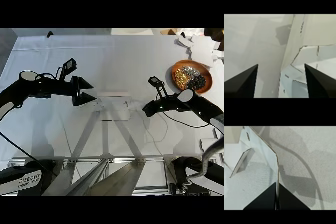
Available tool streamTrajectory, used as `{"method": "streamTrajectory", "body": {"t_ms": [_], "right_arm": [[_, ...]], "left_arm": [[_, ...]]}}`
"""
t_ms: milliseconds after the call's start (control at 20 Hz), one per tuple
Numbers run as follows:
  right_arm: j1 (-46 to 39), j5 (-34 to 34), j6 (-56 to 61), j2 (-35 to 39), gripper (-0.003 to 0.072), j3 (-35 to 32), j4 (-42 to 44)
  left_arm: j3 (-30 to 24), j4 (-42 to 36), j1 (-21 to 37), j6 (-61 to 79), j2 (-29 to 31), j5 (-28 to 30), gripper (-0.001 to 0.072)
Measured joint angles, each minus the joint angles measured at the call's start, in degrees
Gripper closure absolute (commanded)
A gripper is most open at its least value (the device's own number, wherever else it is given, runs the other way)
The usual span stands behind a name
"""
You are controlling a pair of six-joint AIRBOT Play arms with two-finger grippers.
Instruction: Fold the box and place the chain.
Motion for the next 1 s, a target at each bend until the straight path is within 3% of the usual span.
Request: {"method": "streamTrajectory", "body": {"t_ms": [500,600,700,1000], "right_arm": [[0.0,0.0,0.0,0.0,0.0677,0.0,0.0],[0.0,0.0,-0.02,0.0,0.0677,0.0,0.0],[0.0,0.0,0.0,0.0,0.0677,0.0,0.0],[0.0,0.02,0.0,0.0,0.0677,0.0,0.0]], "left_arm": [[1.62,-2.84,-2.93,4.39,-6.4,0.66,0.0083],[3.65,-3.15,-3.32,4.02,-8.7,-0.02,0.0087],[6.75,-3.02,-4.04,2.47,-11.32,-1.16,0.0153],[13.75,3.06,-6.38,-2.32,-17.25,-2.78,0.0158]]}}
